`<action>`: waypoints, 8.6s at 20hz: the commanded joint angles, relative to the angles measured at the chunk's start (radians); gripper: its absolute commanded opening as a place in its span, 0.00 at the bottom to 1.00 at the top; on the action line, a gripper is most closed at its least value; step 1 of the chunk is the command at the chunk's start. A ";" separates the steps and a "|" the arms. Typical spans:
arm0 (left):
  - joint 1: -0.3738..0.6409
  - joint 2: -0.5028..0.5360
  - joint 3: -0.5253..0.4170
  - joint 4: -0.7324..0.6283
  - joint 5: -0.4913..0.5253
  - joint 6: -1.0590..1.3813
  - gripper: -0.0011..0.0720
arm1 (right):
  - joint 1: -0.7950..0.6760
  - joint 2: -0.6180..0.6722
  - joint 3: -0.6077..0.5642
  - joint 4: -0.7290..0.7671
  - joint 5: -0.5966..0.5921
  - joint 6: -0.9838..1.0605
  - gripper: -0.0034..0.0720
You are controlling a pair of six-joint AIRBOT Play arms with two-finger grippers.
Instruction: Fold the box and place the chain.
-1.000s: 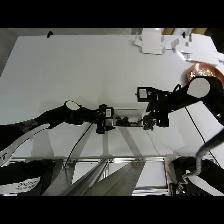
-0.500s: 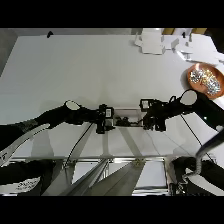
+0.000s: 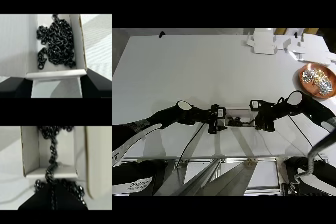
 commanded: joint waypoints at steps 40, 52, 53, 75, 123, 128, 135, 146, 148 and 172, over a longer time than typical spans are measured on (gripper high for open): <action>0.000 0.001 0.000 0.000 0.000 0.000 0.20 | -0.059 0.150 0.102 -0.122 0.132 0.175 0.34; 0.000 0.001 0.000 0.000 0.000 0.000 0.20 | -0.006 -0.122 0.071 0.023 0.092 -0.029 0.36; 0.000 0.001 0.000 0.000 0.000 0.000 0.20 | -0.006 -0.121 0.071 0.028 0.082 -0.029 0.36; 0.000 0.001 0.000 0.000 0.000 0.000 0.20 | 0.334 0.301 0.317 0.003 0.097 0.160 0.07; 0.000 0.001 0.000 0.000 0.000 0.000 0.20 | 0.029 0.195 0.030 -0.290 0.031 0.191 0.07; 0.000 0.001 0.000 0.000 0.000 0.000 0.20 | 0.080 0.364 0.150 -0.193 0.139 0.192 0.07; 0.000 0.001 0.000 0.000 0.000 0.000 0.20 | 0.354 0.351 0.250 0.008 -0.011 0.193 0.07; 0.000 0.001 0.000 0.000 0.000 0.000 0.20 | 0.354 0.139 0.250 -0.042 -0.024 0.298 0.31; 0.000 0.001 0.000 0.000 0.000 0.000 0.20 | 0.281 0.201 0.250 -0.046 0.018 0.298 0.31; 0.000 0.001 0.000 0.000 0.000 0.000 0.20 | 0.062 -0.064 0.020 -0.050 0.007 0.031 0.30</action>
